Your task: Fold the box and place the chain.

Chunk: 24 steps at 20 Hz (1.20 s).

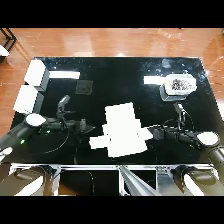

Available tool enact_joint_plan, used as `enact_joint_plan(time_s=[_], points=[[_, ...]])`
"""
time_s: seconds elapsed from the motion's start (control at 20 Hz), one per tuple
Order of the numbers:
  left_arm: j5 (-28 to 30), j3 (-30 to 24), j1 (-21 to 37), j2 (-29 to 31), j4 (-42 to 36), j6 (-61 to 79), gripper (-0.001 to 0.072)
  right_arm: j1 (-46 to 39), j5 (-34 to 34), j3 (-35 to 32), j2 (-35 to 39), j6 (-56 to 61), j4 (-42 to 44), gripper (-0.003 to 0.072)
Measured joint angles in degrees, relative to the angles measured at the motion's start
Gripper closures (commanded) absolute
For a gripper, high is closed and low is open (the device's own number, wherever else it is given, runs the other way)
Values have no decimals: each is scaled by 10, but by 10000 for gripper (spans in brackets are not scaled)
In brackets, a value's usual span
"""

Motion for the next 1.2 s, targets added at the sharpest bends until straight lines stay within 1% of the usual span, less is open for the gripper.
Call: enact_joint_plan(time_s=[0.25,0.35,0.5,0.65,0.75,0.85,1.1,1.15,1.2], points=[[-50,87,-11,-132,-63,127,85,4,-3,-3,2,2,5,668],[-75,123,-19,-179,-75,158,85,5,-3,-4,2,3,6,668],[-140,177,-31,-250,-94,184,85,5,-3,-4,3,4,7,668],[-191,221,-49,-307,-109,195,85,5,-4,-4,3,4,7,668],[-212,242,-64,-329,-112,207,86,5,-4,-4,3,4,7,668],[-221,255,-75,-341,-111,226,86,5,-4,-4,3,4,7,667],[-234,266,-88,-351,-98,268,88,5,-5,-4,3,4,6,668],[-245,267,-90,-352,-101,290,92,5,-5,-4,3,4,5,667],[-250,268,-92,-352,-103,308,122,5,-5,-4,3,4,5,667]])
